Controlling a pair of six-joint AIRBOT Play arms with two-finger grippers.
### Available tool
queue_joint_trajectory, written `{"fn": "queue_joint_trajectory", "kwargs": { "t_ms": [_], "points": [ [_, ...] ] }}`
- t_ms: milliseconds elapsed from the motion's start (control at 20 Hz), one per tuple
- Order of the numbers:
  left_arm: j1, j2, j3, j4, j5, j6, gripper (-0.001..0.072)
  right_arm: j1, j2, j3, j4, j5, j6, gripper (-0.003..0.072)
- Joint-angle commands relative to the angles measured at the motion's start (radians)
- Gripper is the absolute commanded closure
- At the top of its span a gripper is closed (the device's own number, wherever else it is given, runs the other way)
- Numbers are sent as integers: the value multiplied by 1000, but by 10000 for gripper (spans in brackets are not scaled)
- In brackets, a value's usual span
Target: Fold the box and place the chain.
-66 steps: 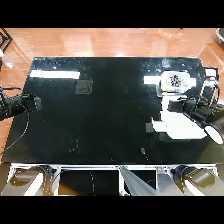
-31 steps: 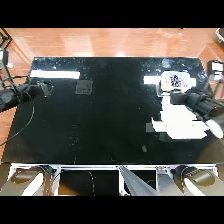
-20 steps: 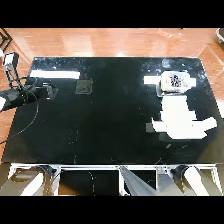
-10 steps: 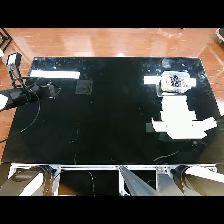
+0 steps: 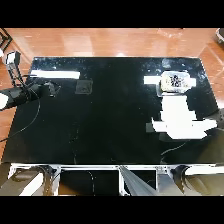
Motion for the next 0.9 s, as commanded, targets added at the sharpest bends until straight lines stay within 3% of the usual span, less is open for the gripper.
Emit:
{"fn": "queue_joint_trajectory", "kwargs": {
  "t_ms": [0, 500, 550, 600, 650, 800, 850],
  "points": [
    [0, -1, 1, -1, 7, 0, 74, 18, -48, 25, -16, 39, 2, -12],
    [0, -1, 1, -6, 6, 0, 75, 23, -93, 25, 30, 75, 0, -10],
    [0, -1, 1, -8, 6, 0, 74, 23, -93, 25, 30, 81, -4, 63],
    [0, -1, 1, -13, 6, 0, 74, 23, -93, 25, 30, 91, -8, 259],
    [0, -1, 1, -24, 7, 0, 74, 23, -93, 25, 30, 95, -11, 344],
    [0, -1, 1, -27, 6, 0, 74, 24, -93, 25, 30, 102, -16, 345],
    [0, -1, 1, -27, 6, 0, 74, 24, -93, 25, 31, 107, -19, 396]
  ]
}}
